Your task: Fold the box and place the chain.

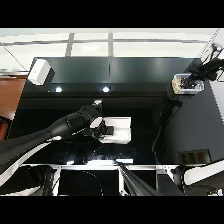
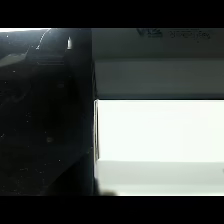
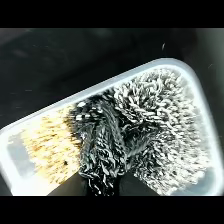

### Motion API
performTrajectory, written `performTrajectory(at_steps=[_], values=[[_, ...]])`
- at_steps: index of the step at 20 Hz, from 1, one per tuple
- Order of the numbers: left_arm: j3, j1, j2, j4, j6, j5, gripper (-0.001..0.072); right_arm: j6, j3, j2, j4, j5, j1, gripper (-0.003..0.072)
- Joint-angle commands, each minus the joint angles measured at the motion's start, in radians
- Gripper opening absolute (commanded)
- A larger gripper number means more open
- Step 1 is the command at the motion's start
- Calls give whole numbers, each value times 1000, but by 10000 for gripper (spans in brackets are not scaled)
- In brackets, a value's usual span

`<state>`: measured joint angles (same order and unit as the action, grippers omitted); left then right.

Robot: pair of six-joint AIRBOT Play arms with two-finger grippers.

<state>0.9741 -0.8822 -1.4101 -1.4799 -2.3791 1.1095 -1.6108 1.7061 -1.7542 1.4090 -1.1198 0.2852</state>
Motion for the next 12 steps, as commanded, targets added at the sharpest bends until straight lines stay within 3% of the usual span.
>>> performTrajectory(at_steps=[1,5,9,12], values=[[0,1,0,2,0,0,25,93,3,152,-15,-23,-1,10],[0,1,0,3,0,-5,26,216,3,369,-134,-35,-2,7],[0,1,0,3,0,-5,25,294,-3,529,-264,-208,-2,7],[0,1,0,3,0,-5,25,375,-127,652,-454,-277,-1,7]])
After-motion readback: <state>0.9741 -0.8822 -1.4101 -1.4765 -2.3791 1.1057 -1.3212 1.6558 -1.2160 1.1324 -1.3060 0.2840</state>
